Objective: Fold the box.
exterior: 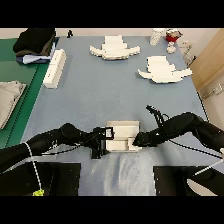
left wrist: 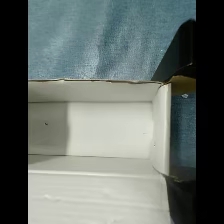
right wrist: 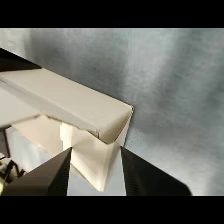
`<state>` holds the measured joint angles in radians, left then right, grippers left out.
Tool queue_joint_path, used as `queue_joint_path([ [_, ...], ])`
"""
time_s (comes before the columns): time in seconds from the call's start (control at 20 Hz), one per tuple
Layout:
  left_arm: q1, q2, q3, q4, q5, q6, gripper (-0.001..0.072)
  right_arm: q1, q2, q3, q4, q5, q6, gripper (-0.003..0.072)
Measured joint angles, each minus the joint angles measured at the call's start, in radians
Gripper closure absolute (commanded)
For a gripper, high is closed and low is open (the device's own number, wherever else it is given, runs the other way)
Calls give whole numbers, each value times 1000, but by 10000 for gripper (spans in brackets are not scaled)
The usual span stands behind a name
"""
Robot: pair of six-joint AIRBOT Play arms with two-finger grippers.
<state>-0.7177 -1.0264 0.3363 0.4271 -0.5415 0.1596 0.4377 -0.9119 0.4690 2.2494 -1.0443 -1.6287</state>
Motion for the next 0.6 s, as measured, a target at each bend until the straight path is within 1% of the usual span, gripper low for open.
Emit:
queue_joint_path([
  [0.3,0,0,0,0,0,0,245,222,-72,126,-304,30,344,238],
  [0.45,0,0,0,0,0,0,245,330,-129,195,-440,1,536,238],
  [0.6,0,0,0,0,0,0,245,433,-202,268,-575,-55,733,240],
])
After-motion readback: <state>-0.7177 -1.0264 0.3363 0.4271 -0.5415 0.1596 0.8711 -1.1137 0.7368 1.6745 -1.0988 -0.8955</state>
